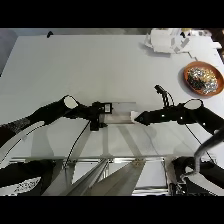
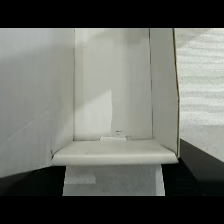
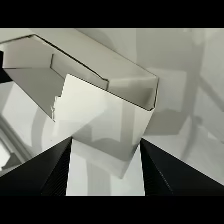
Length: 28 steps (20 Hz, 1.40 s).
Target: Fold the box and place the chain.
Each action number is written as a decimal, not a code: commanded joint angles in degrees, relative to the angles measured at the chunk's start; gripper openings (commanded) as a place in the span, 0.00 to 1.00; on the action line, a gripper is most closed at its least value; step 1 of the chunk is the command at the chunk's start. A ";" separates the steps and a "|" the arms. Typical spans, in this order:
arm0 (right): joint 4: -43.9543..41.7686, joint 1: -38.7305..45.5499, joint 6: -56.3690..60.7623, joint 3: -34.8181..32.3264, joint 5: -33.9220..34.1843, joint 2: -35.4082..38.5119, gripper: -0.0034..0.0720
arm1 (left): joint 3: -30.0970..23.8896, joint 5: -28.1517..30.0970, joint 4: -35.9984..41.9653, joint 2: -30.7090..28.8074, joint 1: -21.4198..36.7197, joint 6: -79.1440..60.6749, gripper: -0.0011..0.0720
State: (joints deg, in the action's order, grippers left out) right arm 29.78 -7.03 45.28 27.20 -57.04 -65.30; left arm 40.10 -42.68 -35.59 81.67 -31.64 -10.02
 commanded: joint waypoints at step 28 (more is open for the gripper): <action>45.55 -29.11 72.06 18.14 7.23 -7.91 0.66 | 0.02 0.00 -0.02 0.02 0.00 -0.02 0.30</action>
State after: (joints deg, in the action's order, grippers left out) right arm 74.50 -34.68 113.65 44.69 -49.17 -72.42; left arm 40.10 -42.70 -35.62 81.67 -31.64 -10.04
